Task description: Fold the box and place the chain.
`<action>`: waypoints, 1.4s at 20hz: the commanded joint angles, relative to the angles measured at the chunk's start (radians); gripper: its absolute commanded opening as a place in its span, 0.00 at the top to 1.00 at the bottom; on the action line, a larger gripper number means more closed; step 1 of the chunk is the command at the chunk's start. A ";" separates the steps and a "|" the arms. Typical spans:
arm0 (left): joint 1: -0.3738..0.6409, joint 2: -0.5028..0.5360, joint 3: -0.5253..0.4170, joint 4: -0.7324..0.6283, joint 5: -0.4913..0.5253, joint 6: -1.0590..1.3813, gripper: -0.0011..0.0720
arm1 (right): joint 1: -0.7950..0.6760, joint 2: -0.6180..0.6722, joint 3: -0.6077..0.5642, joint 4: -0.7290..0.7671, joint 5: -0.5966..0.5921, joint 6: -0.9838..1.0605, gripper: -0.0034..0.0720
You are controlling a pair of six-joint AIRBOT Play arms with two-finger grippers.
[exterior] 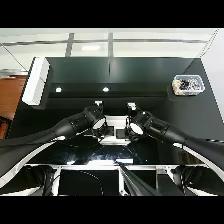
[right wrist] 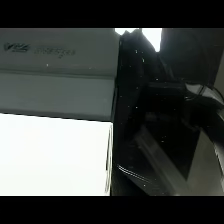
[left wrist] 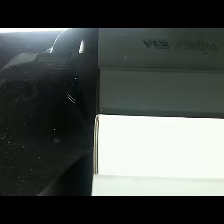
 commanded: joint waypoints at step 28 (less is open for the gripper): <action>-0.001 0.000 0.000 0.001 0.002 0.002 0.94 | -0.877 0.339 -0.066 -0.511 -0.318 -0.072 0.01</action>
